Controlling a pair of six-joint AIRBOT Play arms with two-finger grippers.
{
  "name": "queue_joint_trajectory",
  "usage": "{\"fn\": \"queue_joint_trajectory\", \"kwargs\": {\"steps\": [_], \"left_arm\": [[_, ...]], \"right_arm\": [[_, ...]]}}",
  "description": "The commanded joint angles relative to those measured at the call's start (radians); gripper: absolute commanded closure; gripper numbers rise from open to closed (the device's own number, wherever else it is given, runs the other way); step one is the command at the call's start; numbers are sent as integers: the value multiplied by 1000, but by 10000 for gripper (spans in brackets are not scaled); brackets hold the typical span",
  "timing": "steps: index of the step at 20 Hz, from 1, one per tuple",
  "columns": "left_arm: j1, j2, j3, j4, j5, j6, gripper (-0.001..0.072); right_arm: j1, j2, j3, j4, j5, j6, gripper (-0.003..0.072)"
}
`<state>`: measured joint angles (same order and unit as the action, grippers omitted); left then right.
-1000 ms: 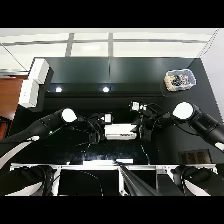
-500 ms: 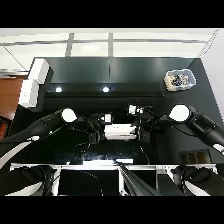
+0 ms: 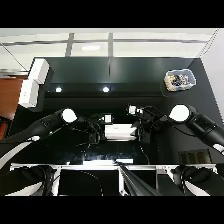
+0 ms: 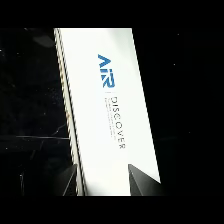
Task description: Fold the box and place the chain.
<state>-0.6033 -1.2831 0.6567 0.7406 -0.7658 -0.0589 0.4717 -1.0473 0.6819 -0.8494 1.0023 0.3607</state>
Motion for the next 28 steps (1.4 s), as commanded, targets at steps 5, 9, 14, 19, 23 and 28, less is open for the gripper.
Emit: {"fn": "queue_joint_trajectory", "kwargs": {"steps": [5, 9, 14, 19, 23, 28], "left_arm": [[1, -1, 1, 0, 2, -1, 490], [1, -1, 1, 0, 2, -1, 490], [1, -1, 1, 0, 2, -1, 490], [1, -1, 1, 0, 2, -1, 490], [1, -1, 1, 2, 3, -1, 490], [1, -1, 1, 3, 2, -1, 489]], "right_arm": [[33, -5, -1, -28, 6, 68, 299], [44, -29, -1, -49, 1, 100, 299], [17, 22, 48, -16, 66, 230, 299], [-109, 72, 35, 69, 175, 731, 682], [-85, 1, -78, 457, 14, 753, 668], [-33, -127, -78, 534, -68, 753, 668]]}}
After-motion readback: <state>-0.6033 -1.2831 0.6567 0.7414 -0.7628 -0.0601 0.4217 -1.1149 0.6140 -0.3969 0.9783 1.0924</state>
